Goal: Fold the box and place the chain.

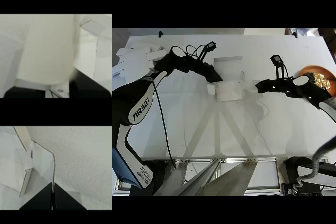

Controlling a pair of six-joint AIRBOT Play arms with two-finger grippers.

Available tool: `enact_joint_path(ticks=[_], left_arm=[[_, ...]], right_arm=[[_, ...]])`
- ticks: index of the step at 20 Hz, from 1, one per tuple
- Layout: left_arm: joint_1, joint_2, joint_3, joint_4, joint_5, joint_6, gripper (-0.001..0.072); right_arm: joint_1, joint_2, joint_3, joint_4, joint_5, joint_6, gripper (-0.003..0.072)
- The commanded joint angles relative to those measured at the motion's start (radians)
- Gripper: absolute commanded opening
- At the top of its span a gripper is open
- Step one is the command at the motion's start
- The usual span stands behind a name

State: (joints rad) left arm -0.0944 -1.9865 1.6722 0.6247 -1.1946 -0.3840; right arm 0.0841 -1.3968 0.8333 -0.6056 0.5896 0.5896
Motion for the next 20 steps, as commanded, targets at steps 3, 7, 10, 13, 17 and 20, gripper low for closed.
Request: enact_joint_path(ticks=[3,7,10,13,17,20], left_arm=[[-0.003,0.000,0.000,0.012,-0.037,0.061,0.0010],[-0.003,0.000,0.000,0.011,-0.041,0.073,0.0010],[-0.003,0.001,0.000,0.011,-0.041,0.070,0.0010],[-0.003,0.001,0.000,0.011,-0.041,0.070,0.0011],[-0.003,0.001,0.000,-0.013,-0.037,0.070,0.0010],[-0.003,0.001,0.000,-0.026,-0.034,0.070,0.0010]], right_arm=[[0.001,-0.001,0.000,0.000,0.000,0.000,0.0009],[0.001,-0.001,0.000,0.000,0.000,0.000,0.0009],[0.001,-0.001,0.000,0.000,0.000,0.000,0.0009],[0.001,-0.001,0.000,0.000,0.000,0.000,0.0009],[0.001,-0.001,0.000,0.000,0.000,0.000,0.0009],[0.001,-0.001,0.000,0.000,0.000,0.000,0.0009]])
